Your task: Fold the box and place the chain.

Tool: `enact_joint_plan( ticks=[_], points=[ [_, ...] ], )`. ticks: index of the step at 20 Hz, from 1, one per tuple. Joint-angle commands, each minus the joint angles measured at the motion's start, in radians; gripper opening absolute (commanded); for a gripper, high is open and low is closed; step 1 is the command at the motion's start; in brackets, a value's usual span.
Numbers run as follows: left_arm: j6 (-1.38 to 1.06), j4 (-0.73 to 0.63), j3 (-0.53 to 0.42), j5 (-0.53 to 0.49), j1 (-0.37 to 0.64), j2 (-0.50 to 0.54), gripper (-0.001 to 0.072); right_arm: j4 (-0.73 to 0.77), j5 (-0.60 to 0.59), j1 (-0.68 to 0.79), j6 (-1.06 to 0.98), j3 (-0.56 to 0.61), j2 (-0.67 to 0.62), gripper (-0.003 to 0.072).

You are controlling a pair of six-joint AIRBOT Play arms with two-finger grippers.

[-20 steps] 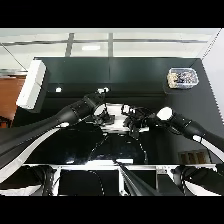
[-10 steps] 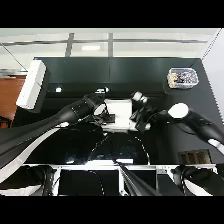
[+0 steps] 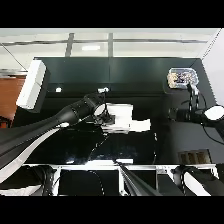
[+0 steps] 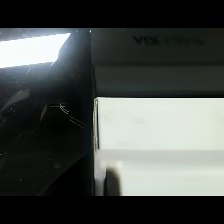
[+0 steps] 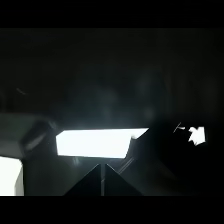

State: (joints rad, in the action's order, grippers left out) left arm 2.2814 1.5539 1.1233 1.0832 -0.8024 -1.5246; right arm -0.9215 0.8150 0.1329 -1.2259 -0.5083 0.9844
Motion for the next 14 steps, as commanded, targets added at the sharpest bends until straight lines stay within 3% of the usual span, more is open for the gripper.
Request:
enact_joint_plan(
  ticks=[1, 6, 11, 12, 13, 14],
  points=[
    [0.001, 0.000, 0.001, 0.000, 0.001, 0.000, 0.0032, 0.160, 0.087, -0.019, -0.023, 0.067, 0.108, 0.0018],
    [0.001, 0.000, 0.001, 0.000, 0.001, 0.000, 0.0032, 0.466, 0.098, -0.214, 0.222, 0.050, 0.265, 0.0017],
    [0.001, 0.000, 0.001, 0.002, 0.001, 0.000, 0.0031, 0.468, 0.217, -0.239, 0.242, -0.069, 0.267, 0.0020],
    [0.001, 0.000, 0.001, 0.001, 0.001, 0.000, 0.0031, 0.469, 0.241, -0.239, 0.243, -0.094, 0.267, 0.0102],
    [0.001, 0.000, 0.001, 0.001, 0.001, 0.000, 0.0032, 0.469, 0.264, -0.239, 0.243, -0.119, 0.267, 0.0417],
    [0.001, 0.000, 0.001, 0.001, 0.001, 0.000, 0.0032, 0.468, 0.281, -0.239, 0.243, -0.136, 0.267, 0.0650]
  ],
)
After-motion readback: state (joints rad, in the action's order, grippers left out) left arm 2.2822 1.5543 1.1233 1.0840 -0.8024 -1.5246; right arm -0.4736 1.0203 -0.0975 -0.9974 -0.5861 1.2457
